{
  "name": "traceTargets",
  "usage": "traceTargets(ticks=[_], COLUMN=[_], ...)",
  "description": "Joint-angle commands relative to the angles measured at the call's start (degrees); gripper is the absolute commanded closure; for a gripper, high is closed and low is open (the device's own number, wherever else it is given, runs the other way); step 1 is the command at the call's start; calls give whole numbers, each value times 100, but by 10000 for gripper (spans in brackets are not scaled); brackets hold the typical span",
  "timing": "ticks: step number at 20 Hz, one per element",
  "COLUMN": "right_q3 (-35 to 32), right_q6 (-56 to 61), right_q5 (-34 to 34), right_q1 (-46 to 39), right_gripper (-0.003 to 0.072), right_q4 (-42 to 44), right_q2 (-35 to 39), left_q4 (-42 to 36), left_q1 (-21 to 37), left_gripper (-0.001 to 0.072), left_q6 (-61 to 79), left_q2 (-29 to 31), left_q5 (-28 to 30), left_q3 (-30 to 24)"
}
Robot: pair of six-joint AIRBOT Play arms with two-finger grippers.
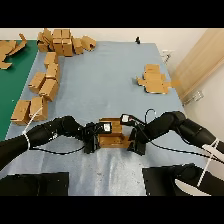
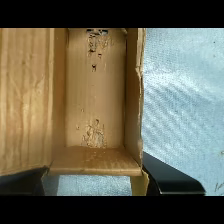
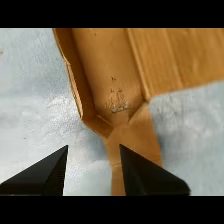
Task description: Fold the box.
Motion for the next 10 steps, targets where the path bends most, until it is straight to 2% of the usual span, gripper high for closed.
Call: traceTargets(ticks=[1,6,8,10], right_q3=[-55,-50,-50,-50], right_q6=[-522,-632,-632,-629], right_q5=[839,1373,1340,1338], right_q1=[444,474,481,522], right_gripper=[186,204,482,488], right_q4=[-435,-601,-459,-273], right_q2=[-92,-103,-103,-103], left_q4=[0,0,0,0], left_q1=[0,2,2,0], left_gripper=[184,184,184,185], left_q6=[2,2,2,2], left_q2=[-2,-2,-2,-2], left_q5=[0,2,2,2], left_q3=[7,7,7,7])
